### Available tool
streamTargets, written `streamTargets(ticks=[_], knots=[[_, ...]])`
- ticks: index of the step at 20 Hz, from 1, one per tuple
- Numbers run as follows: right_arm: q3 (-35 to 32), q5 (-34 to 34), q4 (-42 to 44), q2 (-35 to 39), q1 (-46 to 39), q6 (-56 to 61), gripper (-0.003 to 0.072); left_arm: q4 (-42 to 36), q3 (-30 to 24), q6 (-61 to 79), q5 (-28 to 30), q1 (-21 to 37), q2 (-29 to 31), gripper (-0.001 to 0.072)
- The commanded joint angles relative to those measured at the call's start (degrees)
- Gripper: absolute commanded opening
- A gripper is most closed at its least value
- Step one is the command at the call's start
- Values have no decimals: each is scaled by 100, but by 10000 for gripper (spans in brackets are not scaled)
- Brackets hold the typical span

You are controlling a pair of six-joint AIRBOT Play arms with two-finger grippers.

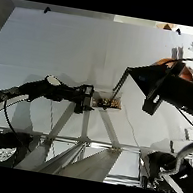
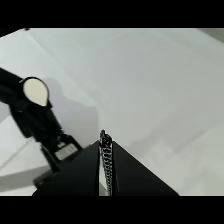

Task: Fold the box and place the chain.

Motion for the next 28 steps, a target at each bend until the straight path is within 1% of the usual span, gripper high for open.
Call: streamTargets(ticks=[1,3,7,9,11,14,15,16,19,22,28], knots=[[4,-48,758,7,4,-463,23,0,2,0,2,2,4,212],[4,-328,973,20,4,-743,22,0,2,0,2,2,4,212],[4,-1150,931,31,0,-769,22,0,0,0,2,2,2,212],[7,-1300,942,50,0,-870,22,0,2,0,2,2,4,212],[7,-1526,940,142,0,-1259,22,0,2,0,2,2,2,212],[15,-2601,938,249,-2,-1261,22,0,0,0,2,2,4,212],[24,-2892,942,236,-20,-1261,22,0,2,0,2,2,4,212],[70,-3003,946,195,-105,-1257,22,-2,2,0,0,2,4,212],[380,-2968,981,-72,-378,-1239,22,0,0,0,2,2,2,212],[603,-2830,992,-227,-402,-1239,22,0,2,0,2,2,4,212],[601,-1064,988,-131,-404,-1102,23,0,2,0,2,2,4,212]])
